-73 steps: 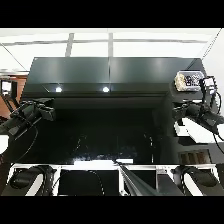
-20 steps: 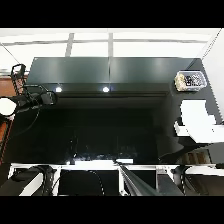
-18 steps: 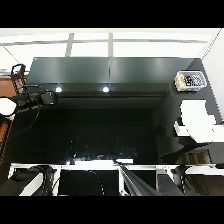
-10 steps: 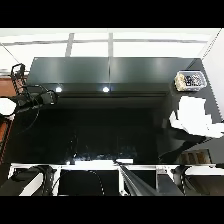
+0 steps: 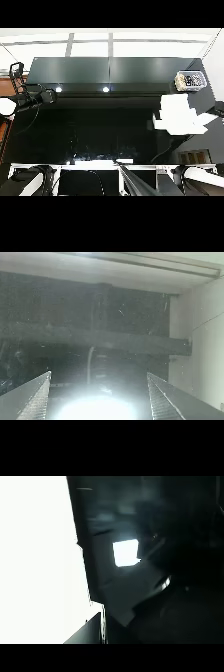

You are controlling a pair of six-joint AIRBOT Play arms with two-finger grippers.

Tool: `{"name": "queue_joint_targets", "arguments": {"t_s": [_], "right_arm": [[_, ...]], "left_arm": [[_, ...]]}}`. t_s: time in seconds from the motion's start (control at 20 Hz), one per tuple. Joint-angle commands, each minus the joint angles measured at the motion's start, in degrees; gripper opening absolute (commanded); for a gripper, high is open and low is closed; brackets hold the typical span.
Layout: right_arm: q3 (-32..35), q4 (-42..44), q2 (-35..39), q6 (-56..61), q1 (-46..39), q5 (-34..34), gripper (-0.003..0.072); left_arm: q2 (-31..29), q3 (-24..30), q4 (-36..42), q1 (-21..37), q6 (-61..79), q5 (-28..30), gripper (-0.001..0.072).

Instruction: Fold the box and place the chain.

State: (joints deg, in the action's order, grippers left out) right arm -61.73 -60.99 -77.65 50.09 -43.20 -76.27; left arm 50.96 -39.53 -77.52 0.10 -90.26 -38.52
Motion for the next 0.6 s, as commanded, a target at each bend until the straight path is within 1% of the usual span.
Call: {"name": "queue_joint_targets", "arguments": {"t_s": [0.0,0.1,0.2,0.3,0.45,0.55], "right_arm": [[8.1,7.8,8.6,5.1,6.0,4.8,0.0019],[15.0,14.1,14.0,8.4,11.2,10.3,0.0019],[21.6,21.1,18.6,9.2,18.5,17.6,0.0019],[27.9,29.1,22.3,9.1,27.5,27.4,0.0019],[35.5,38.4,26.6,7.2,44.5,42.5,0.0018],[36.7,38.9,27.2,6.5,56.5,51.2,0.0019]], "left_arm": [[0.0,0.0,0.0,0.0,0.0,-1.6,0.0703],[0.2,0.0,0.2,-0.1,0.4,-2.7,0.0703],[0.2,0.0,0.3,-1.1,4.0,-3.0,0.0703],[0.5,0.0,1.6,-2.8,4.0,-3.0,0.0703],[2.8,-0.1,6.5,-6.5,4.9,-2.5,0.0702],[6.0,-0.9,10.5,-8.2,5.0,-2.5,0.0703]]}}
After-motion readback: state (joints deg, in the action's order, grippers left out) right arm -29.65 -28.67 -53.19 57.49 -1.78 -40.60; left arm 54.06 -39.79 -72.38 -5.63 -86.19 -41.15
